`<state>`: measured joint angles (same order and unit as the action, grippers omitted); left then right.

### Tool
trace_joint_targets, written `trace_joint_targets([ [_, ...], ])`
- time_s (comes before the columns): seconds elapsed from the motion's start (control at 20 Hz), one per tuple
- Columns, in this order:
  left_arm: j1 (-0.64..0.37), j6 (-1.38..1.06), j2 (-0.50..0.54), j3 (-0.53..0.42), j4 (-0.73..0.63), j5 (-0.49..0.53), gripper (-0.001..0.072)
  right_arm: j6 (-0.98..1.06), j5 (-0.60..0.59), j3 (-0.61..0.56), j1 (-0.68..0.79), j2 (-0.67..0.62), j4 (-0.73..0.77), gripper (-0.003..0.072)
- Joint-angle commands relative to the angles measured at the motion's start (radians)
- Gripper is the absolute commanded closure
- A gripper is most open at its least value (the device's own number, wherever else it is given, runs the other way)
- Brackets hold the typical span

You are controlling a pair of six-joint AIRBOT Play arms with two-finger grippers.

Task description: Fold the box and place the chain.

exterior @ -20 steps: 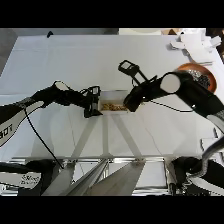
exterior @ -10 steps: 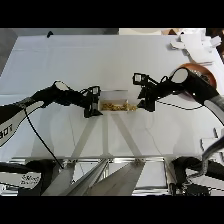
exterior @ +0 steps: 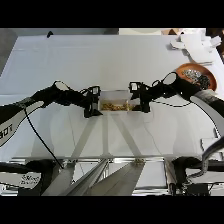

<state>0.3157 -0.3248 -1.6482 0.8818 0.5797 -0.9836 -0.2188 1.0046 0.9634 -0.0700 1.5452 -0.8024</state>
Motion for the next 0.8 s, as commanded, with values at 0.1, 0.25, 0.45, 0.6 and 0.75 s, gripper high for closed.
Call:
trace_joint_targets([
  [0.1, 0.0, 0.0, 0.0, 0.0, 0.0, 0.0, 0.0435, -0.052, -0.013, 0.0, -0.02, 0.043, 0.005, 0.0266],
  [0.25, 0.0, 0.0, 0.0, 0.0, 0.0, 0.0, 0.0435, -0.043, -0.019, 0.0, -0.02, 0.043, -0.03, 0.0282],
  [0.45, 0.0, 0.0, 0.0, 0.0, 0.0, 0.0, 0.0435, -0.043, 0.01, 0.0, -0.021, 0.043, -0.029, 0.0285],
  [0.6, 0.0, 0.0, 0.0, 0.0, 0.0, 0.0, 0.0435, -0.039, 0.006, 0.0, -0.023, 0.043, -0.03, 0.0555],
  [0.75, 0.0, 0.0, 0.0, 0.0, 0.0, 0.0, 0.0435, -0.016, 0.004, 0.0, -0.022, 0.043, -0.038, 0.0617],
])
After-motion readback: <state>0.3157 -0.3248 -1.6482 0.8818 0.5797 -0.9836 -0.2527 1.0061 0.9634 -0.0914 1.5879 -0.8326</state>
